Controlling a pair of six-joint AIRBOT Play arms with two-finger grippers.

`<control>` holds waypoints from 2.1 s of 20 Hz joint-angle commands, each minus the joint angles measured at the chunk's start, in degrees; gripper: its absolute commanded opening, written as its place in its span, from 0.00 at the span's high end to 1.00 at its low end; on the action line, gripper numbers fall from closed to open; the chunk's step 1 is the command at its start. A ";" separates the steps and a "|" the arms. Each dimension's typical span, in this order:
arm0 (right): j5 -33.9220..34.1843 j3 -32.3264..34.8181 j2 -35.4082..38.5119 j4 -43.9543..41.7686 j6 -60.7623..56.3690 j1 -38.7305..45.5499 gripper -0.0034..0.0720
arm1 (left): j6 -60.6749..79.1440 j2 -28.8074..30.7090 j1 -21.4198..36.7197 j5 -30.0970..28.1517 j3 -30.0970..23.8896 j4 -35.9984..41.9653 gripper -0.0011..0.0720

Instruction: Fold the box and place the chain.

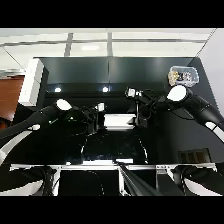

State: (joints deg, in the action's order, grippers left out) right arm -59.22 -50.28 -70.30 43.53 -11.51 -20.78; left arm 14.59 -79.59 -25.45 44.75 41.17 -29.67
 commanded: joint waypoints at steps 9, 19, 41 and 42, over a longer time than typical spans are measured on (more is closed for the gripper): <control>-0.02 0.02 -0.70 0.26 -1.14 -0.04 0.56 | 0.02 0.00 -0.02 0.00 0.02 -0.04 0.61; -1.57 0.02 -0.70 1.36 -1.14 -0.04 0.79 | 0.02 0.00 -0.02 0.02 0.02 -0.04 0.61; -3.69 1.97 -0.70 3.08 -1.55 -0.07 0.76 | 0.00 0.00 -0.02 0.02 0.02 -0.04 0.61; -3.65 2.58 -0.70 3.04 -1.55 -0.07 0.76 | 0.02 0.00 -0.02 0.04 0.02 -0.04 0.61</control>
State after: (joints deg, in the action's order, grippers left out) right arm -62.65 -48.99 -71.00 46.54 -13.06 -20.78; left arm 14.66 -79.59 -25.47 44.77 41.17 -29.74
